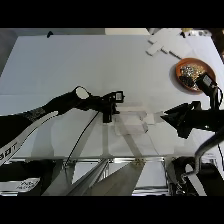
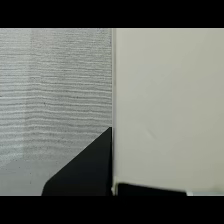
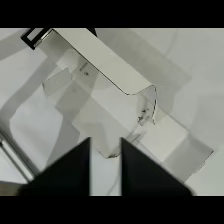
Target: Fold the box and place the chain.
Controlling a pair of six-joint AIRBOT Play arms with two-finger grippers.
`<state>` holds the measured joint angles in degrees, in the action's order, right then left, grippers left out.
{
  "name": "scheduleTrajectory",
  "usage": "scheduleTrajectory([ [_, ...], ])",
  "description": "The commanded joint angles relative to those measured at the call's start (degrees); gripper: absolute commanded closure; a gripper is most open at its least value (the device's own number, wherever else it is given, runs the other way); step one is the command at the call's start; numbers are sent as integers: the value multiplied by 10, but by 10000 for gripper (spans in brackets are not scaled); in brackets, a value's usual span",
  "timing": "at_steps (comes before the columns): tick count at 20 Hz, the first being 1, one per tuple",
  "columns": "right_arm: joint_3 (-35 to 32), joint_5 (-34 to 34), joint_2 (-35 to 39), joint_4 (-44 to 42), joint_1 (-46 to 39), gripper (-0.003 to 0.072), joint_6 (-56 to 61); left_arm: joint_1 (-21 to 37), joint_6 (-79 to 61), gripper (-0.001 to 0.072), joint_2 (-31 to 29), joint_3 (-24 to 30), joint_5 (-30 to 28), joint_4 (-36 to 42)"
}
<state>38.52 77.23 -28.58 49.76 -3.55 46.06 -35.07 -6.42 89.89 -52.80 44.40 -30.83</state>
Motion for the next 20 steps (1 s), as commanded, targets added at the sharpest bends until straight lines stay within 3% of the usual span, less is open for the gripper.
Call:
scheduleTrajectory([
  [1, 0, -6, -1, -2, 0, 667, -62, 0, 0, 698, 0, 0, 0, 0],
  [5, -9, -5, -39, 26, 20, 667, -157, 0, 0, 698, 0, 0, 0, 0],
  [9, -25, 3, -116, 83, 89, 663, -167, 0, 0, 698, 0, 0, 0, 0],
  [12, -25, -7, -161, 85, 151, 542, -170, 0, 0, 698, 0, 0, 0, 0],
  [14, -26, -49, -165, 97, 169, 348, -191, 0, 0, 698, 0, 0, 0, 0],
  [17, -44, -137, -158, 135, 180, 295, -194, 0, 0, 698, 0, 0, 0, 0],
  [20, -117, -205, -144, 141, 180, 268, -195, 0, 0, 698, 0, 0, 0, 0],
])
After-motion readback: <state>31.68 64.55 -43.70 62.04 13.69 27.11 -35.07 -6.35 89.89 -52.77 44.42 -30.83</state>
